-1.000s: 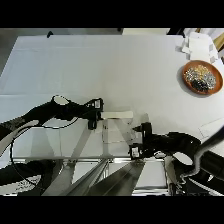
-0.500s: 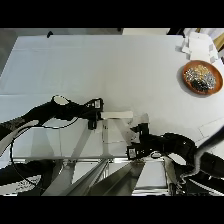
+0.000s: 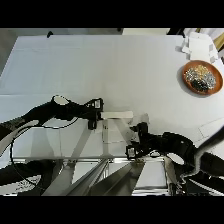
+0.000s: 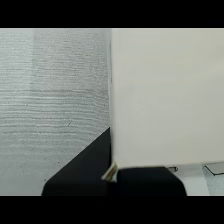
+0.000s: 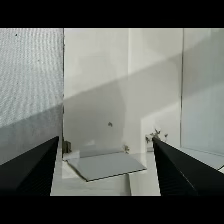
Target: Fold the box and place the chain.
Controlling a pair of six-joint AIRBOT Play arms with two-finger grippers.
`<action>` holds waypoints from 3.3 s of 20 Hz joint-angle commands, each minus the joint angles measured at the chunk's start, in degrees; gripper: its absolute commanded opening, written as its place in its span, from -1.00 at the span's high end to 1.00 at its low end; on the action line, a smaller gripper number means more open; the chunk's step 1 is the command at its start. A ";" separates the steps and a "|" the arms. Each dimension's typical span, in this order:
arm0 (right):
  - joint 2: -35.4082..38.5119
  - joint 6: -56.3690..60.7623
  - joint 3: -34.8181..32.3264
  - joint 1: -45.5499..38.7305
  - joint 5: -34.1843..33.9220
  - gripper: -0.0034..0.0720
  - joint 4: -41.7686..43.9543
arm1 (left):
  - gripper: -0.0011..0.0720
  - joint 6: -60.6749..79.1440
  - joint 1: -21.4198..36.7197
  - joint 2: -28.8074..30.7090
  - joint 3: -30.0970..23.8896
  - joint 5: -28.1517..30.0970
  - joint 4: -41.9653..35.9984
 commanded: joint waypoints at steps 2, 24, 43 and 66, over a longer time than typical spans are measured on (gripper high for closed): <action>-0.81 0.00 -0.04 0.07 -0.20 -0.79 -0.39 | 0.94 0.04 -0.04 -0.04 -0.04 0.02 0.02; 2.38 -0.50 0.26 -5.09 -3.87 -0.79 1.49 | 0.94 0.02 -0.04 -0.04 -0.04 0.02 0.00; 2.29 -23.87 3.43 -16.06 7.76 -0.78 25.68 | 0.94 0.02 -0.04 -0.04 -0.04 0.02 0.00; 1.88 -47.78 3.43 -23.58 15.15 -0.92 42.12 | 0.94 0.04 -0.04 -0.04 -0.04 0.02 0.02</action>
